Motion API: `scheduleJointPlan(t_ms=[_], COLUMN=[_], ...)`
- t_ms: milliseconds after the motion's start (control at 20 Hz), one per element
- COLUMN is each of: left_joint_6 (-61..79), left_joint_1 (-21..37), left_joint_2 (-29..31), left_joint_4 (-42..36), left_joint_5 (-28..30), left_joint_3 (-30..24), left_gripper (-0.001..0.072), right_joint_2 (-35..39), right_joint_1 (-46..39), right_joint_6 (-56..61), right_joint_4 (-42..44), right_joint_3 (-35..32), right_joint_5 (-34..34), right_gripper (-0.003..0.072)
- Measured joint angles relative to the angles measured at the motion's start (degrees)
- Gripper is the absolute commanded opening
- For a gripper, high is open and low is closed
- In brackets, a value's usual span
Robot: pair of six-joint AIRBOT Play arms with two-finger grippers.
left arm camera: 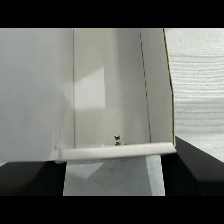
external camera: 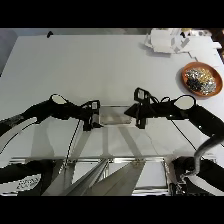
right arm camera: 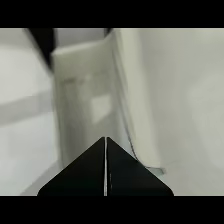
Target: Fold the box and place the chain.
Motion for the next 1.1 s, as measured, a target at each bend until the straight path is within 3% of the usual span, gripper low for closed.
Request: scheduleJointPlan(t_ms=[250, 500, 800, 1000, 1050, 1100], left_joint_6=[0.0, 0.0, 0.0, 0.0, 0.0, 0.0], left_joint_1=[0.0, 0.0, 0.0, 0.0, 0.0, 0.0], left_joint_2=[0.0, 0.0, 0.0, 0.0, 0.0, 0.0], left_joint_4=[0.0, 0.0, 0.0, 0.0, 0.0, 0.0], left_joint_5=[0.0, 0.0, 0.0, 0.0, 0.0, 0.0], left_joint_3=[0.0, 0.0, 0.0, 0.0, 0.0, 0.0], left_gripper=[0.021, 0.021, 0.021, 0.021, 0.021, 0.021], right_joint_2=[-5.7, -9.7, -1.4, 6.1, 7.0, 7.5], right_joint_1=[0.0, 0.0, 0.0, 0.0, 0.0, 0.0], right_joint_6=[2.4, 11.0, 17.0, 17.9, 17.8, 17.5], right_joint_4=[5.5, -0.2, -7.7, -22.7, -27.5, -31.1], right_joint_3=[0.0, 0.1, 0.0, 0.0, -0.2, -0.5], right_joint_5=[-11.2, -13.2, -6.2, 1.8, 3.6, 4.7], right_gripper=[0.002, 0.0019, 0.0019, 0.0023, 0.0116, 0.0297])
